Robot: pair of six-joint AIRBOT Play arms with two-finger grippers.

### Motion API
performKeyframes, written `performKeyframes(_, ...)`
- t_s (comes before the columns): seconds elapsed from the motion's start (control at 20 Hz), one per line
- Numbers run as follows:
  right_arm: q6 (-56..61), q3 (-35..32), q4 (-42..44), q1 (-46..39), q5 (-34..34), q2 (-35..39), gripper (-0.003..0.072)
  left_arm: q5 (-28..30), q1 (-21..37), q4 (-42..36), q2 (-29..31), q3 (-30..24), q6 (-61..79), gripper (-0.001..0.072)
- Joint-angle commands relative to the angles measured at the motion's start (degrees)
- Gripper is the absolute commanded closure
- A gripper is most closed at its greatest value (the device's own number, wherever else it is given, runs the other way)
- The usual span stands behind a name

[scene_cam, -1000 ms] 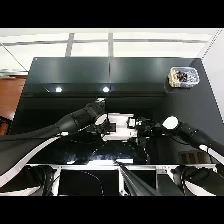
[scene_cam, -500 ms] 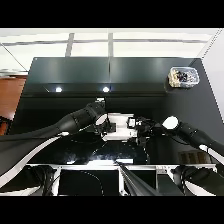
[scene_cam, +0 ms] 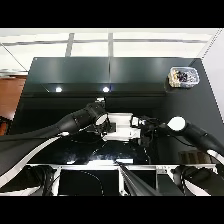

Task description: Fold the box and place the chain.

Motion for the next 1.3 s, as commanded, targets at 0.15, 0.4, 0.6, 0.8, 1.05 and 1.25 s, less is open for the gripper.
performKeyframes(0.15, 2.56, -0.22, -9.77, -1.75, 2.1, 6.91, -0.001, 0.5, -0.02, 0.17, 0.0, 0.02, 0.22, 0.0684)
performKeyframes(0.4, -4.59, -0.22, -4.57, 0.04, -0.52, 1.11, 0.0269, 0.48, -0.02, 0.17, 0.0, 0.02, 0.22, 0.0684)
performKeyframes(0.6, -3.96, -0.22, -2.12, 3.45, -2.69, -0.61, 0.0463, 0.24, -0.02, 0.13, 0.0, 0.02, 0.22, 0.0684)
performKeyframes(0.8, -1.09, -0.22, 2.25, 4.22, -5.6, -1.36, 0.0463, 0.24, -0.02, 0.13, 0.0, 0.02, 0.22, 0.0684)
performKeyframes(1.05, -0.7, -0.22, 3.06, 4.22, -5.75, -1.49, 0.0462, 0.28, -0.02, 0.13, 0.0, 0.02, 0.2, 0.0684)
performKeyframes(1.25, -0.72, -0.22, 5.38, 4.24, -6.27, -2.01, 0.0461, 0.31, -0.02, 0.13, 0.0, 0.02, 0.2, 0.0684)
